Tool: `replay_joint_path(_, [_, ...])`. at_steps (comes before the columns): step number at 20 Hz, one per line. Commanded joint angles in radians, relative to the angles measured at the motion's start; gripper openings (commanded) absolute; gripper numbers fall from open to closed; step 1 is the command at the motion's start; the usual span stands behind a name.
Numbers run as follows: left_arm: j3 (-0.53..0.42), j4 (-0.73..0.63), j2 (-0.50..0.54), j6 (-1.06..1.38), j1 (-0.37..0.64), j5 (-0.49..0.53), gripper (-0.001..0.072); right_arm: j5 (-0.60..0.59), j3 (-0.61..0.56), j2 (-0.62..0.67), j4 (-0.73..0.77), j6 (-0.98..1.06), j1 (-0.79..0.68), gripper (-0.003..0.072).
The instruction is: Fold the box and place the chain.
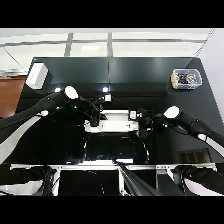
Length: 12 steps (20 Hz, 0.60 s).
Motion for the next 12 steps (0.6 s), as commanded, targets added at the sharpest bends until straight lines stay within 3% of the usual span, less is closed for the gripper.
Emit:
replay_joint_path(1, [0.0,0.002,0.0,-0.001,0.0,-0.026,0.0025,-0.002,0.0,-0.007,0.021,-0.023,-0.008,0.07])
replay_joint_path(12, [0.0,0.011,-0.008,0.007,-0.003,-0.012,0.0025,-0.011,0.002,-0.046,0.006,-0.04,0.016,0.07])
